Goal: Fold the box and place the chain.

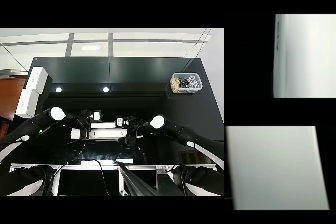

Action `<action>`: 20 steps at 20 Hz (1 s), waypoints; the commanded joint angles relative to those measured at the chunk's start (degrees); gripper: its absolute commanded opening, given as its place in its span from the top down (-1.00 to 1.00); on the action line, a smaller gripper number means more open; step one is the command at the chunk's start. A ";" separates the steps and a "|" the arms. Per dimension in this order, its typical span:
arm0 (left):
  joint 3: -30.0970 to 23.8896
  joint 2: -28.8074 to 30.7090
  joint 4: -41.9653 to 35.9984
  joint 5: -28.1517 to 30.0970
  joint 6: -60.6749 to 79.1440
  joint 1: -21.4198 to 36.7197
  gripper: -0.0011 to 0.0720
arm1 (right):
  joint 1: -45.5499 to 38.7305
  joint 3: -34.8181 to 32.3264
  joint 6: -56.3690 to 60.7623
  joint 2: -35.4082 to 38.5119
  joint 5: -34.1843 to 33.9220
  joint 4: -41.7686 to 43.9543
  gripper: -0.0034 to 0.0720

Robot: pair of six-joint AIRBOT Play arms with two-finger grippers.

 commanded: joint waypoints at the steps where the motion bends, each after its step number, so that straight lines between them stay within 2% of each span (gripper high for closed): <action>1: 0.02 -0.04 0.02 -0.02 0.02 -0.04 0.89 | 0.00 0.02 3.17 -0.04 0.46 -2.19 -0.78; 13: 0.02 -0.04 0.02 0.00 0.02 -0.04 0.89 | 0.02 0.00 3.54 -0.15 1.70 -2.86 -0.77; 14: 0.02 -0.04 0.04 0.00 0.02 -0.04 0.89 | 0.02 0.00 3.54 -0.15 1.70 -2.86 -0.74; 15: 0.02 -0.04 0.04 0.00 0.02 -0.04 0.89 | 0.02 0.00 3.54 -0.15 1.68 -2.86 -0.53; 20: 0.02 -0.04 0.04 0.00 0.02 -0.04 0.88 | 0.02 0.00 3.54 -0.15 1.68 -2.89 -0.52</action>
